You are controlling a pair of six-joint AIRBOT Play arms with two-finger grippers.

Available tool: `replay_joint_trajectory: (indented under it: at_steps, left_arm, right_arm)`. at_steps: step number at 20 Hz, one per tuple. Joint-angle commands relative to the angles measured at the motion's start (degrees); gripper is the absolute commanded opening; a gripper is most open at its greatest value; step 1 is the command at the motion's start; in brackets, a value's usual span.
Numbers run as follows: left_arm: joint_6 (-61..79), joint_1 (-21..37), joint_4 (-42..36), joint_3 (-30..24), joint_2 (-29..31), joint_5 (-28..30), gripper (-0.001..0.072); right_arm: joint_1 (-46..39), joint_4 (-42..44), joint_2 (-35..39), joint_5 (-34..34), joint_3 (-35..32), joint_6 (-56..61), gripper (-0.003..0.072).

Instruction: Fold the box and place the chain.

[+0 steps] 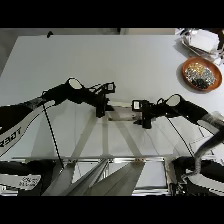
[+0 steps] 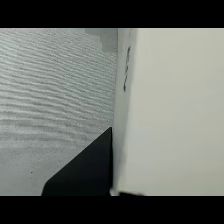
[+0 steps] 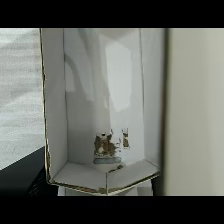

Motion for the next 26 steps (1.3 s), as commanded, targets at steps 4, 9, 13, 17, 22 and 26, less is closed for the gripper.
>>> replay_joint_trajectory:
  at_steps: [4,9,13,17,22,26]
  left_arm:
    - [0.02,0.0,0.0,0.0,0.02,0.02,0.0013]
    - [0.02,0.0,0.0,0.0,0.02,0.02,0.0013]
    - [0.04,0.0,0.0,0.0,0.02,0.02,0.0013]
    - [0.04,-0.04,-0.26,0.0,0.0,0.0,0.0013]
    - [0.04,0.07,-0.42,0.0,0.13,0.17,0.0506]
    - [-0.04,1.25,-0.02,0.0,0.59,-0.44,0.0629]
  right_arm:
    - [0.07,-0.04,-0.02,0.11,-0.02,0.02,0.0296]
    - [0.07,-0.04,-0.02,0.11,-0.02,0.02,0.0296]
    - [0.07,-0.02,-0.02,0.11,-0.02,0.02,0.0296]
    - [0.07,-0.02,-0.02,0.11,-0.02,0.02,0.0296]
    - [0.07,-0.02,-0.02,0.11,-0.02,0.02,0.0296]
    - [0.07,-0.02,-0.02,0.11,-0.02,0.02,0.0296]
